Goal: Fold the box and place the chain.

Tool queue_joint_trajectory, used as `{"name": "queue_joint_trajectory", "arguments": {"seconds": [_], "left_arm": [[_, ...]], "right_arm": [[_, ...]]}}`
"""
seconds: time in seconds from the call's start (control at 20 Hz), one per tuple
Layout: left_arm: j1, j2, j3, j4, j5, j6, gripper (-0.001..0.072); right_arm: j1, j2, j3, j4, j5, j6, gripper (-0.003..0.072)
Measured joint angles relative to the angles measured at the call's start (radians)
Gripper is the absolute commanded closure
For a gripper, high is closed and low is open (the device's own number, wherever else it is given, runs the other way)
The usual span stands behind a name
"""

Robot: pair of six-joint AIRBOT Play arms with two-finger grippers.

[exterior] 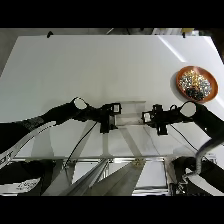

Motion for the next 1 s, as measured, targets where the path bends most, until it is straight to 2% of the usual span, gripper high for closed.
{"name": "queue_joint_trajectory", "arguments": {"seconds": [0.45, 0.9, 0.95, 1.0], "left_arm": [[0.0, 0.0, 0.0, 0.0, 0.0, 0.0, 0.0454], [0.0, 0.0, 0.0, 0.0, 0.0, 0.0, 0.0454], [0.0, 0.0, 0.0, 0.0, 0.0, 0.0, 0.0454], [0.0, 0.0, 0.0, 0.0, 0.0, 0.0, 0.0454]], "right_arm": [[0.0, -0.015, -0.001, 0.041, -0.044, -0.031, 0.0577], [0.0, -0.021, -0.021, 0.214, -0.077, -0.142, 0.0572], [0.0, -0.027, -0.023, 0.228, -0.081, -0.146, 0.0559], [0.0, -0.037, -0.024, 0.246, -0.084, -0.149, 0.0491]]}}
